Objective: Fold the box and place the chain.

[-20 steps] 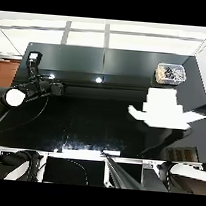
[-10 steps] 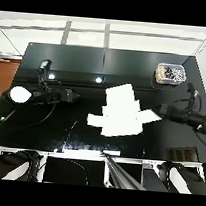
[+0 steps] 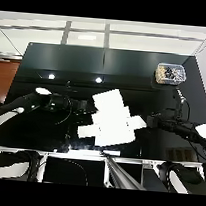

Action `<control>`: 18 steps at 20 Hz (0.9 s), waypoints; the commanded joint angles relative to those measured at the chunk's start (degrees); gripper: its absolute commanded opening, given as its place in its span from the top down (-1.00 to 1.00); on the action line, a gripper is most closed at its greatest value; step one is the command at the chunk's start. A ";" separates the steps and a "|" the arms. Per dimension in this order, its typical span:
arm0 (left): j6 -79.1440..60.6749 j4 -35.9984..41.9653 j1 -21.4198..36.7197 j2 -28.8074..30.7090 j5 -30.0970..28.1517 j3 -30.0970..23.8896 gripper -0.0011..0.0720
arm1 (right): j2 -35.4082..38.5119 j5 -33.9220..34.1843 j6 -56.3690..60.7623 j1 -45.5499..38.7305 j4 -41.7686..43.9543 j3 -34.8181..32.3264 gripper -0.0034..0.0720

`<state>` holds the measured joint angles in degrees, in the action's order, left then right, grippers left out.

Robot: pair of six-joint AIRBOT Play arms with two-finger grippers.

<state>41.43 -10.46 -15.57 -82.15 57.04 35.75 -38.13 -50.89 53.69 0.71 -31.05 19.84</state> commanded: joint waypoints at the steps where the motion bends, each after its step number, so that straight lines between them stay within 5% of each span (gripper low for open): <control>1: -8.55 5.92 -0.72 -6.91 4.72 1.25 -0.95 | 0.35 0.55 -0.07 0.96 -0.07 -0.22 0.87; 7: -20.15 5.09 -4.11 -12.09 15.63 5.44 -0.95 | 0.35 0.55 -0.07 0.96 -0.07 -0.22 0.86; 11: -20.48 1.79 -4.20 -15.08 16.55 8.81 -0.84 | 0.35 -0.68 0.04 0.96 -0.09 -0.22 0.86; 13: -20.48 -0.20 -3.98 -15.87 17.09 9.86 0.24 | 0.35 -1.66 0.04 0.96 -0.13 -0.22 0.86; 14: -20.57 -1.46 -3.93 -16.09 17.62 10.25 0.57 | 0.35 -1.73 0.04 0.94 -0.17 -0.22 0.86; 15: -21.09 -2.95 -3.96 -16.35 18.69 10.78 0.63 | 0.35 -1.55 0.11 0.87 -0.55 -0.22 0.77; 17: -23.26 -5.84 -3.93 -16.72 21.66 11.74 0.88 | 0.35 -1.57 0.39 -0.28 -1.55 0.11 -0.93; 18: -23.50 -7.37 -3.93 -16.72 22.95 12.28 0.89 | 0.35 -2.91 0.33 -1.33 -3.61 1.25 -0.93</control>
